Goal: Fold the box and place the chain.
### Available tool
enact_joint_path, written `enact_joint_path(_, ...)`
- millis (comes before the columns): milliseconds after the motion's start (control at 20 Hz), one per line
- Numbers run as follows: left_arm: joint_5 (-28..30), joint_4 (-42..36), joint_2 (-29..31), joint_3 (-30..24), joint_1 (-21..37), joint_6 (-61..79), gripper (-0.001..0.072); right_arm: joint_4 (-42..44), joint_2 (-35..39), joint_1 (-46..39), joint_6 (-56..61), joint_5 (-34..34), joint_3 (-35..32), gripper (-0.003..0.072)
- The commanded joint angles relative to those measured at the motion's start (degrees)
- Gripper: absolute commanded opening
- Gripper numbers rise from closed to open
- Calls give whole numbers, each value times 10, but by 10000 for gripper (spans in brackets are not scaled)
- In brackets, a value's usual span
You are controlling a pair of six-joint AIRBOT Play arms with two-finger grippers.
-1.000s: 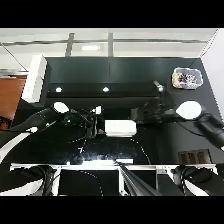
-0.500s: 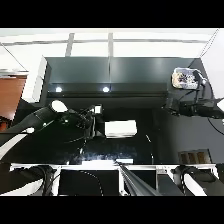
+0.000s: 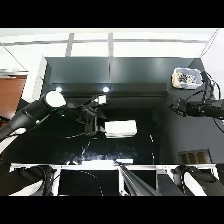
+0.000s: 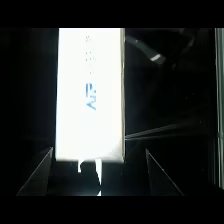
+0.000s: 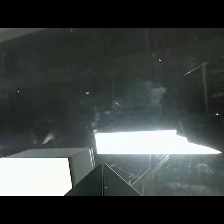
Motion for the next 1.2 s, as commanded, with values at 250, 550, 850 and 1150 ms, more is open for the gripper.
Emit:
enact_joint_path(250,78,4,-116,88,-90,-54,707,-1,0,-2,-16,-8,0,12)
enact_joint_path(550,60,5,-120,88,-89,-72,707,-1,0,-2,-21,-9,0,12)
enact_joint_path(850,52,17,-123,88,-103,-80,707,0,0,-2,-21,-12,0,12)
enact_joint_path(1150,62,37,-132,88,-110,-80,707,0,0,-2,-30,-21,0,12)
